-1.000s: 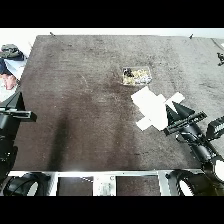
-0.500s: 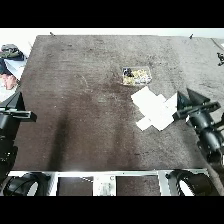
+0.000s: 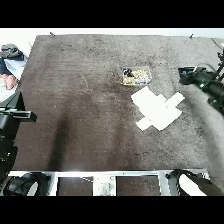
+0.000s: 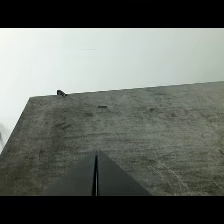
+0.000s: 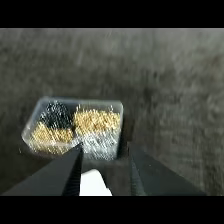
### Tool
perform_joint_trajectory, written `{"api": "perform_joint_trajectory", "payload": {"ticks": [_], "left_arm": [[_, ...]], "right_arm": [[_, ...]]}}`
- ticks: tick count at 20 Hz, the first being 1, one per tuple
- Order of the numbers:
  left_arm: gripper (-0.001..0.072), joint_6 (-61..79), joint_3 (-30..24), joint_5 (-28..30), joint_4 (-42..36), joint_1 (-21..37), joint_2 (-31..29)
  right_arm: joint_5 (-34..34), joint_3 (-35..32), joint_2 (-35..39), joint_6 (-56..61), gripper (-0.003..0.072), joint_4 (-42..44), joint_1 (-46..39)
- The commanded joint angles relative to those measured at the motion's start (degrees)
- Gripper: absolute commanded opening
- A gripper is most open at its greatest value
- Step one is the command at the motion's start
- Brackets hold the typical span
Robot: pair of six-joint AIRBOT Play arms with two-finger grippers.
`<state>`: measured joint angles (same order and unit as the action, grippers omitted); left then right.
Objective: Fold the box and place the chain.
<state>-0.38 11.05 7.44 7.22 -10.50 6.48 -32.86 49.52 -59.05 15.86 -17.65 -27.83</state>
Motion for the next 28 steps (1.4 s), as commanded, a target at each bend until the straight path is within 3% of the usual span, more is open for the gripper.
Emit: {"api": "perform_joint_trajectory", "payload": {"ticks": [1, 3, 5, 6, 10, 16, 17, 18, 28], "left_arm": [[0.0013, 0.0, 0.0, 0.0, 0.0, 0.0, 0.0], [0.0013, 0.0, 0.0, 0.0, 0.0, 0.0, 0.0], [0.0013, 0.0, 0.0, 0.0, 0.0, 0.0, 0.0], [0.0013, 0.0, 0.0, 0.0, 0.0, 0.0, 0.0], [0.0013, 0.0, 0.0, 0.0, 0.0, 0.0, 0.0], [0.0013, 0.0, 0.0, 0.0, 0.0, 0.0, 0.0], [0.0013, 0.0, 0.0, 0.0, 0.0, 0.0, 0.0], [0.0013, 0.0, 0.0, 0.0, 0.0, 0.0, 0.0], [0.0013, 0.0, 0.0, 0.0, 0.0, 0.0, 0.0]], "right_arm": [[-20.2, 13.1, -12.8, 7.4, 0.0378, -9.8, -11.3], [-23.2, 17.9, -16.2, 10.1, 0.0379, -17.6, -12.8], [-26.4, 23.1, -19.7, 12.2, 0.0457, -26.0, -12.8], [-27.7, 25.3, -21.2, 12.5, 0.0457, -28.8, -12.8], [-33.2, 35.6, -29.2, 13.0, 0.0458, -31.8, -12.8], [-49.2, 54.9, -47.0, 18.5, 0.0498, -39.6, -12.8], [-49.3, 55.9, -48.5, 18.4, 0.0498, -40.2, -12.8], [-49.2, 56.3, -49.6, 18.3, 0.0555, -40.8, -12.8], [-55.5, 56.2, -55.0, 12.4, 0.0534, -42.1, -11.9]]}}
